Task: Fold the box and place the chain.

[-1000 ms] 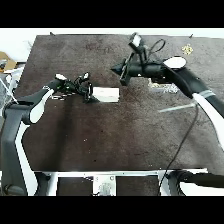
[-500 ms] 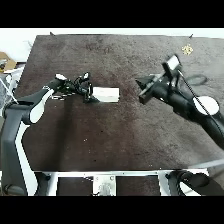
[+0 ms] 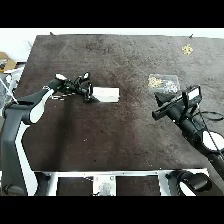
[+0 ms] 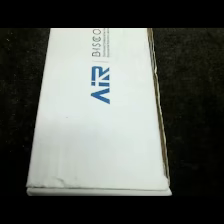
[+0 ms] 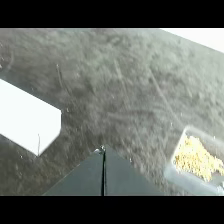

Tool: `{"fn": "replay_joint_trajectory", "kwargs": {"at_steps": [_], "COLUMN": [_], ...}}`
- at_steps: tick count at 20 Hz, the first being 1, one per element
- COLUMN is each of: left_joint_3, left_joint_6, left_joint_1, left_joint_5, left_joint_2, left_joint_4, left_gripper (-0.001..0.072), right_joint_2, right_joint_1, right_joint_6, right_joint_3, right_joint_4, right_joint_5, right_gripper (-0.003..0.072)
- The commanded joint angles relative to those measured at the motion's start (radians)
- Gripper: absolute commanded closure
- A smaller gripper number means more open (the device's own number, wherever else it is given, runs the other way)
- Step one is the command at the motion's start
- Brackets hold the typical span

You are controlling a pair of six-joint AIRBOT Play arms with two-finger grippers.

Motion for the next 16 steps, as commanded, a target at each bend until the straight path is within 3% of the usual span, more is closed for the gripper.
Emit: {"fn": "replay_joint_trajectory", "kwargs": {"at_steps": [1,4,8,13,16], "left_joint_3": [0.001,0.001,0.001,-0.005,-0.061], "left_joint_6": [-0.058,-0.171,-0.429,-0.723,-0.854], "left_joint_1": [0.002,0.002,0.05,0.207,0.316], "left_joint_5": [-0.005,0.06,0.238,0.455,0.604], "left_joint_2": [0.012,0.089,0.263,0.46,0.575], "left_joint_4": [-0.002,0.005,0.028,0.057,0.168], "left_gripper": [0.0699,0.0701,0.0704,0.0705,0.0705], "right_joint_2": [0.021,0.021,0.021,0.021,0.021], "right_joint_1": [0.001,0.001,0.001,0.001,0.001], "right_joint_6": [0.001,0.001,0.0,0.0,0.0], "right_joint_3": [-0.037,-0.037,-0.037,-0.037,-0.037], "right_joint_4": [-0.001,-0.001,-0.002,-0.002,-0.002], "right_joint_5": [-0.034,-0.033,-0.038,-0.048,-0.048], "right_gripper": [0.0682,0.0683,0.0682,0.0682,0.0682]}}
